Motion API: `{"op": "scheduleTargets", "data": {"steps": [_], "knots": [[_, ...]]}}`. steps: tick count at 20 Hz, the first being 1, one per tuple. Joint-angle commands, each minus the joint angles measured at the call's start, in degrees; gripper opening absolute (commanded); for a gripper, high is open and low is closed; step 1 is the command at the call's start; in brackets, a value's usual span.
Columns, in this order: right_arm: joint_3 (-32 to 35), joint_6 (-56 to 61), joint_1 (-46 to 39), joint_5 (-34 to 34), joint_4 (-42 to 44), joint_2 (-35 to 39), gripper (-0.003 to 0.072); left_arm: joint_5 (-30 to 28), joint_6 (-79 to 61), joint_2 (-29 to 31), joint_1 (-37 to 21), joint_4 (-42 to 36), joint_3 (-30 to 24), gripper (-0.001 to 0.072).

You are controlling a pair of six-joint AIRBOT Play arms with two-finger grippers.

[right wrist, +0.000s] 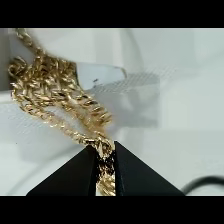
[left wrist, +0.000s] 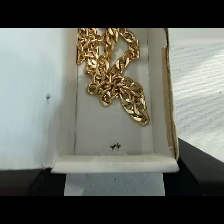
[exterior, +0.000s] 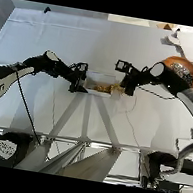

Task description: Fold the box and place the chain.

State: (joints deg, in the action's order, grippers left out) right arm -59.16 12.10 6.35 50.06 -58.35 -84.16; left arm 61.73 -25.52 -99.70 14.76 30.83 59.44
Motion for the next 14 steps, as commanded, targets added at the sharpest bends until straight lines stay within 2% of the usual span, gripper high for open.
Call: {"op": "scheduleTargets", "data": {"steps": [1, 6, 9, 14], "knots": [[-0.07, 4.24, 0.02, 0.83, 0.79, 4.83, 0.0008, -0.02, -0.02, 0.0, -0.04, 0.04, 0.0, 0.0211], [-0.09, 6.32, 0.28, 4.76, 8.76, 10.12, 0.0008, -0.02, -0.02, 0.0, -0.04, 0.04, -0.02, 0.0211], [-0.11, 5.81, 2.97, 4.26, 15.12, 11.34, 0.0008, -0.02, -0.02, 0.0, -0.04, 0.04, -0.02, 0.0211], [-0.11, 5.64, 9.49, -4.52, 23.56, 11.06, 0.0009, 0.0, -0.02, 0.0, -0.04, 0.04, -0.02, 0.0211]]}}
